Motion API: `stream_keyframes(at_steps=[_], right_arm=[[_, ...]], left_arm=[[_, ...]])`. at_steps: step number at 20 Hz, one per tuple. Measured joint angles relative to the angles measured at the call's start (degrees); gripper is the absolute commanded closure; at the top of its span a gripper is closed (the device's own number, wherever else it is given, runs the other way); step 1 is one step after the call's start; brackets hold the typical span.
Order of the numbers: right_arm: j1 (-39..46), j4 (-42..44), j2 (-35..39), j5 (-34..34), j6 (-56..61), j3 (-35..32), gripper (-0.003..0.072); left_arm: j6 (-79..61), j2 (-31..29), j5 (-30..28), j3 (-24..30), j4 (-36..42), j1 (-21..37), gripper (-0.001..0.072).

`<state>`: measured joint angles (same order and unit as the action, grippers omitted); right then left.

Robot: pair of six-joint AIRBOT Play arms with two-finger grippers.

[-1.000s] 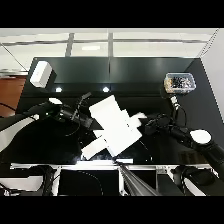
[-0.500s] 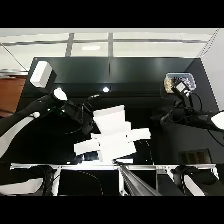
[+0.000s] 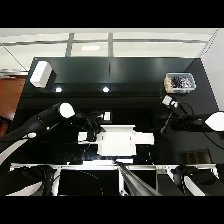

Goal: Fold the box and place the chain.

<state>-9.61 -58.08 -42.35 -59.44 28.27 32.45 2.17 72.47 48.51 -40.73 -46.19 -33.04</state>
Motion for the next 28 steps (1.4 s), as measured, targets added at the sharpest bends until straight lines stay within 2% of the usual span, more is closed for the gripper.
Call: stream_keyframes(at_steps=[7, 18, 28], right_arm=[[-8.2, 0.7, -1.2, 8.7, -7.0, -6.2, 0.0027], [-18.5, 5.2, -4.5, 13.9, -12.9, -12.6, 0.0027], [-25.0, 8.2, -8.2, 20.2, -16.7, -14.1, 0.0027]], left_arm=[[-5.9, 0.2, -6.0, 2.3, 4.2, -0.5, 0.0687], [-6.7, 0.3, -7.3, 2.5, 4.9, 0.2, 0.0686], [-6.7, 0.3, -7.3, 2.5, 4.9, 0.2, 0.0686]])
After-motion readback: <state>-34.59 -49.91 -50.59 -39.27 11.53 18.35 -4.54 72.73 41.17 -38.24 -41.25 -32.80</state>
